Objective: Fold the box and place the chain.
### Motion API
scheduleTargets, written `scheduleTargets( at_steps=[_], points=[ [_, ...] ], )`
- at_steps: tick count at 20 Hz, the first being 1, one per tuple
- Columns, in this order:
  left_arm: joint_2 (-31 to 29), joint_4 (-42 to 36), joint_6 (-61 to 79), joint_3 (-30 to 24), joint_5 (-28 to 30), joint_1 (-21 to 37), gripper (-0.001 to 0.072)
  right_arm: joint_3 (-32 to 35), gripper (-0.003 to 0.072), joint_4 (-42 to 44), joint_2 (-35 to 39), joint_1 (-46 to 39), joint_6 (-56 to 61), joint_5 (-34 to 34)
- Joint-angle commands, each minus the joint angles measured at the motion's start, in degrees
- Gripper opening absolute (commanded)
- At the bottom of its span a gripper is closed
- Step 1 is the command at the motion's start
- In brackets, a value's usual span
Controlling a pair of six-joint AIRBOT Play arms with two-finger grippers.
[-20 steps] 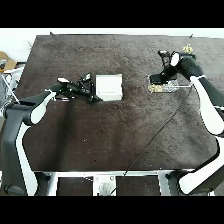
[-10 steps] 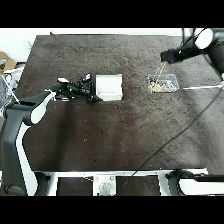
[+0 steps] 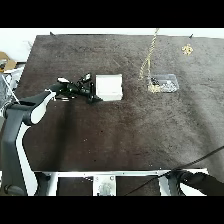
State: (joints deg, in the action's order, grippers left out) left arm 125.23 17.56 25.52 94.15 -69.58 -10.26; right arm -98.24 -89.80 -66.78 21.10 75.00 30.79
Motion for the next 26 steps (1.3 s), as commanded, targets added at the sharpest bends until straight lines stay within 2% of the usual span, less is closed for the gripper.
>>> scheduleTargets(
  at_steps=[1,4,11,17,21,26],
  points=[
    [0.02,0.00,0.00,0.00,0.04,0.02,0.0412,-0.02,0.0003,0.02,2.12,5.99,-5.35,-14.43],
    [0.02,0.00,0.00,0.00,0.04,0.02,0.0413,0.04,0.0003,0.20,1.16,9.18,-5.99,-15.87],
    [0.02,0.00,0.00,0.00,0.04,0.02,0.0413,0.07,0.0003,3.54,-9.46,12.07,-5.95,-7.52],
    [0.02,0.00,0.00,0.00,0.04,0.02,0.0412,0.94,0.0003,3.52,-12.59,12.04,-5.77,-3.96],
    [0.02,0.00,0.00,0.00,0.04,0.02,0.0412,9.33,0.0003,3.50,-13.00,11.91,-3.85,-5.49],
    [0.02,0.00,0.00,0.00,0.07,0.02,0.0412,24.92,0.0004,3.52,-13.94,11.89,1.62,-14.16]
  ],
)
